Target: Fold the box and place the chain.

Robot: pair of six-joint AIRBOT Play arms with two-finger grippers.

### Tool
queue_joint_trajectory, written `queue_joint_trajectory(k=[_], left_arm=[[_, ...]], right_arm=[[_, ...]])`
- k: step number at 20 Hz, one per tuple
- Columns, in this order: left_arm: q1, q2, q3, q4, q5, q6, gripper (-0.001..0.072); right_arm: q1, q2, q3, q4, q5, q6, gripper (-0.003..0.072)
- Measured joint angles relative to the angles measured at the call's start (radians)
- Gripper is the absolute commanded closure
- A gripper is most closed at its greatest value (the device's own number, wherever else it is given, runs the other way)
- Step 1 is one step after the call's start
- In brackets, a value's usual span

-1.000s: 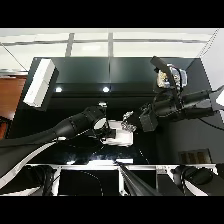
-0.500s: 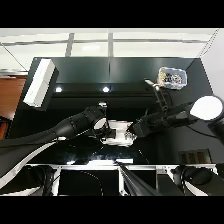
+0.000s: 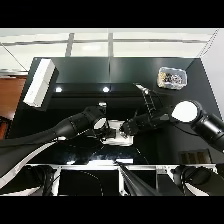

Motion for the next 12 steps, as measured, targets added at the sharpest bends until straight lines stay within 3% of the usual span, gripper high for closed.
queue_joint_trajectory(k=[12], left_arm=[[0.0,-0.001,0.0,-0.011,-0.004,0.003,0.0684]], right_arm=[[-0.061,-0.005,0.103,0.008,0.17,0.001,0.0666]])
